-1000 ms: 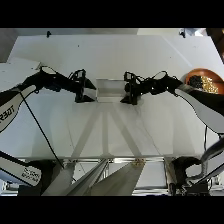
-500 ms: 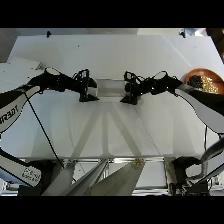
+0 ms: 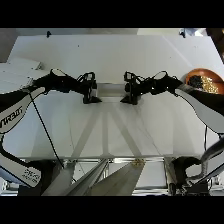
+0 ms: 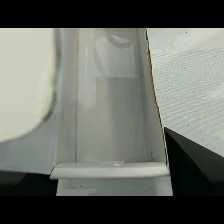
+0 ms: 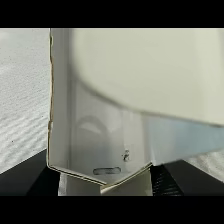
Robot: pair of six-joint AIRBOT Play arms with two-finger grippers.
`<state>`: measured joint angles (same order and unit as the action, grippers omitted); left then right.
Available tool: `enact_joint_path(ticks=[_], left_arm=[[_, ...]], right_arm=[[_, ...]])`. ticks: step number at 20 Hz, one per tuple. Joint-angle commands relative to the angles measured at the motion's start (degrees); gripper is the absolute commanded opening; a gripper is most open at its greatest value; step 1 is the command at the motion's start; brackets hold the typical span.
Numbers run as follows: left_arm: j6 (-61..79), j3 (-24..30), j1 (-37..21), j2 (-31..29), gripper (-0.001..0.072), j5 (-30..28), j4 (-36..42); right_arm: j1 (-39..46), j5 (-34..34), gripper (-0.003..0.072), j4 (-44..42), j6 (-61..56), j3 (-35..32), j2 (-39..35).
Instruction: Fold the box and place the chain.
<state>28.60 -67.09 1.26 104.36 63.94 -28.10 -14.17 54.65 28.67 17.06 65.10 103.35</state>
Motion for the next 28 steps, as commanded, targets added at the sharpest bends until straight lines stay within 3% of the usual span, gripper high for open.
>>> enact_joint_path(ticks=[1,2,3,25,26,28], left_arm=[[-0.5,0.0,0.4,0.1,0.0509,-0.8,-0.7],[-0.5,0.0,0.4,0.1,0.0434,-0.8,-0.7],[-0.5,0.0,0.4,0.1,0.041,-0.8,-0.7],[-0.5,0.0,0.4,0.1,0.0412,-0.7,-0.6],[-0.5,0.0,0.4,0.1,0.0412,-0.7,-0.6],[-0.5,0.0,0.4,0.1,0.0412,-0.7,-0.6]], right_arm=[[0.0,0.0,0.046,0.0,-0.1,0.0,0.0],[0.0,0.0,0.046,0.0,-0.1,0.0,0.0],[0.0,0.0,0.046,0.0,-0.1,0.0,0.0],[0.0,0.0,0.0462,-0.5,-0.2,0.0,0.0],[0.0,0.0,0.0491,-0.4,-0.2,0.0,0.0],[0.0,0.0,0.0667,-0.4,-0.1,0.0,0.0]])
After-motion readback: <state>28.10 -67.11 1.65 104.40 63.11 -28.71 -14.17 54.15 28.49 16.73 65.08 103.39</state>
